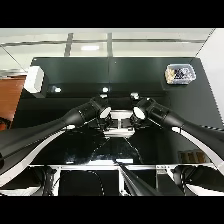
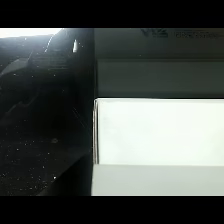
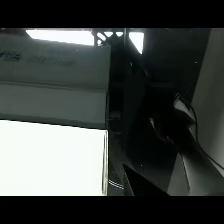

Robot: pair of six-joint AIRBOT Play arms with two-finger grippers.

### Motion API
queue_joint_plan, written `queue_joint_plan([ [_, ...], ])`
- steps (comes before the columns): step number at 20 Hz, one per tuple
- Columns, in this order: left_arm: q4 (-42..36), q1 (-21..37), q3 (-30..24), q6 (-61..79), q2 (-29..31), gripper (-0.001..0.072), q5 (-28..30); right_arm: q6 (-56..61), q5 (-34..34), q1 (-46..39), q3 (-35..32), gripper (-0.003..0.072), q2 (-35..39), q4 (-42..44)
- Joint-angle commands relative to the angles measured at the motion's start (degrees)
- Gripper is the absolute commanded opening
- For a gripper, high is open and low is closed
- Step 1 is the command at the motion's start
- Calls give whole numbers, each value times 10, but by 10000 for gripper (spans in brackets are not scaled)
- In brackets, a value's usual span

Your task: Fold the box and place the chain.

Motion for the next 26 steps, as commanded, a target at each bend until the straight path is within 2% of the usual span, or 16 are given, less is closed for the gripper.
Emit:
queue_joint_plan([
  [1,0,0,0,-1,0,30,0,0,-3,0,0,290,0,-2],
  [2,0,0,0,-1,0,30,0,0,-2,0,0,230,0,-3],
  [9,0,0,0,-1,0,30,0,0,5,0,0,220,-8,1],
  [11,0,0,0,-1,0,30,0,-7,6,0,0,23,-11,0],
  [17,0,0,0,-1,0,30,0,-7,0,0,0,27,-9,0],
  [18,0,0,0,-1,0,30,0,-7,0,0,0,170,-6,-2],
  [19,0,0,0,-1,0,30,0,-7,0,0,0,344,-1,-4],
  [20,0,0,0,-1,0,30,0,-15,1,0,0,381,7,-6],
  [23,0,0,0,-1,0,30,0,-35,28,0,1,381,47,-17],
  [26,0,0,0,-1,0,30,0,-81,85,0,18,381,125,-24],
])
